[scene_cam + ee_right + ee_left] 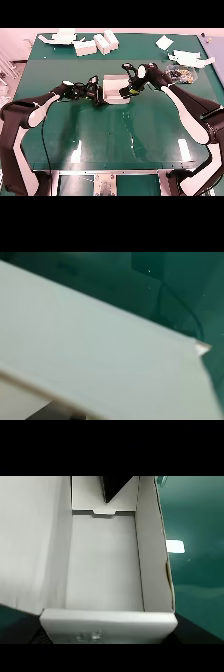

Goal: Fold the box and place the chain.

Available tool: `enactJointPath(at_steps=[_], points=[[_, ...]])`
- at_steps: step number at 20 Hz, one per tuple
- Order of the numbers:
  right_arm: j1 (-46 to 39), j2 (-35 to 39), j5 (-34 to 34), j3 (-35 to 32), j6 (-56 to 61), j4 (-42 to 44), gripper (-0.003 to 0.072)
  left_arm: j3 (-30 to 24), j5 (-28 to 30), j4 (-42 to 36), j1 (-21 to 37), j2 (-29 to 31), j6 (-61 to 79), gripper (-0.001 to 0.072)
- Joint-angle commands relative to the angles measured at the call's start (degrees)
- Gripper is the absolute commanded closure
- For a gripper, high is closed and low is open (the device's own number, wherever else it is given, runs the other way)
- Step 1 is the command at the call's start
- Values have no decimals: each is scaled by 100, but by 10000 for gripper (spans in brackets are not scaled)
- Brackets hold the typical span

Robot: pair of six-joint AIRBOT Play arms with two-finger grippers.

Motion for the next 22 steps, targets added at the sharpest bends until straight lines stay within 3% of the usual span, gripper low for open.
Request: enactJointPath(at_steps=[1, 8, 9, 16, 19, 20, 22], points=[[55, -15, 74, 4, 254, -35, 349, 0, 11, -22, 2, 4, -7, 231], [278, -17, 208, 4, 726, -306, 354, 0, -90, -35, 2, 4, -4, 231], [278, -28, 208, 4, 774, -337, 409, 0, -92, -35, 2, 4, -4, 231], [278, -166, 201, 4, 1034, -337, 424, 0, -96, -35, 2, 4, -7, 230], [278, -190, 203, 4, 1045, -334, 495, 0, -98, -35, 2, 4, -7, 230], [278, -192, 205, 4, 1045, -334, 560, 0, -96, -35, 2, 4, -7, 231], [278, -195, 203, 4, 1045, -330, 585, 0, -96, -35, 2, 4, -4, 231]])
